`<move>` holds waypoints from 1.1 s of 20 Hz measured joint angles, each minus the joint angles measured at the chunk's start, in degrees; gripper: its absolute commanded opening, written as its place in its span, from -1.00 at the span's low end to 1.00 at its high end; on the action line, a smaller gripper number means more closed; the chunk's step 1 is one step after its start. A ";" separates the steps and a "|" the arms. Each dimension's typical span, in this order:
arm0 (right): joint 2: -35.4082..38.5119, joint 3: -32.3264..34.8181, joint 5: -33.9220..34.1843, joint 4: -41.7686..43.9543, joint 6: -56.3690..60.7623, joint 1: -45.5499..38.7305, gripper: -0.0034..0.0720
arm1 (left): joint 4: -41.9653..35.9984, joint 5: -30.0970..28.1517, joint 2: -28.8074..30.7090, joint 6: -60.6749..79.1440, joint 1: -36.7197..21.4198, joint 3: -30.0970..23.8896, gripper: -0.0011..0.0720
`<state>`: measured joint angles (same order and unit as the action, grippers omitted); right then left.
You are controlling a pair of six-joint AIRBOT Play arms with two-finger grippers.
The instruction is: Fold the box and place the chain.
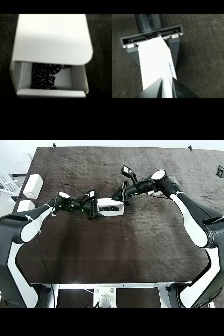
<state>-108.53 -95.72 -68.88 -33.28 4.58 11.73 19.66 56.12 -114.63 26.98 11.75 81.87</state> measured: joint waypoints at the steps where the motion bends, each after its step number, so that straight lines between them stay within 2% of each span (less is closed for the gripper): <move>1: -0.17 0.00 -0.15 -0.20 0.28 -0.04 -0.50 | 0.00 0.00 0.00 0.00 0.02 0.00 -0.02; 22: -1.16 0.31 -2.36 -1.31 4.15 0.09 -0.50 | 0.00 -0.04 -0.02 0.04 0.00 -0.02 -0.02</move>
<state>-109.69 -95.42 -71.24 -34.59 8.73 11.81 19.66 56.07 -114.65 27.03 11.75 81.84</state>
